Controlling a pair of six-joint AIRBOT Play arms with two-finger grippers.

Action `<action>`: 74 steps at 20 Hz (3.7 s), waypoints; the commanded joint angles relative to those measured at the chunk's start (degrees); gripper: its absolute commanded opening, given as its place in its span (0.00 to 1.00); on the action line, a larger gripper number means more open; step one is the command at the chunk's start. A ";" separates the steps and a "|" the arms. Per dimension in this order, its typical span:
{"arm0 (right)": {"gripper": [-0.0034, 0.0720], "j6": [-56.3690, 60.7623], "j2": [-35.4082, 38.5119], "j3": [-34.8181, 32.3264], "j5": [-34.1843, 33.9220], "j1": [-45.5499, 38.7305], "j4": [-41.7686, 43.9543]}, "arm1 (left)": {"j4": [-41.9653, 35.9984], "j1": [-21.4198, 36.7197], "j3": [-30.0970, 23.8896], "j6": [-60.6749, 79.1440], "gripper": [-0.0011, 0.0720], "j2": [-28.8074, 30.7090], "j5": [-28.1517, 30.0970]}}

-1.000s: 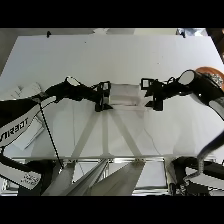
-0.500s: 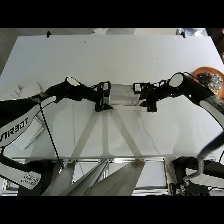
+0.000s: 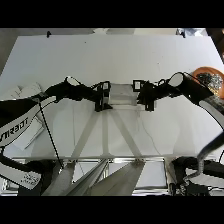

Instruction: Fold the box and place the chain.

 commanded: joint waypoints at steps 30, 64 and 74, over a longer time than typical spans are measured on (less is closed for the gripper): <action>0.05 55.82 10.78 -0.37 3.89 -17.64 -18.05 | 0.02 -0.04 0.02 0.07 0.04 0.00 -0.02; 0.29 33.81 3.93 -13.55 2.56 -13.22 31.06 | 0.04 -0.04 0.02 0.07 0.04 0.00 -0.02; 0.68 34.25 3.93 -13.53 -4.74 -7.67 29.92 | 0.04 -0.04 0.02 0.07 0.04 0.00 -0.02</action>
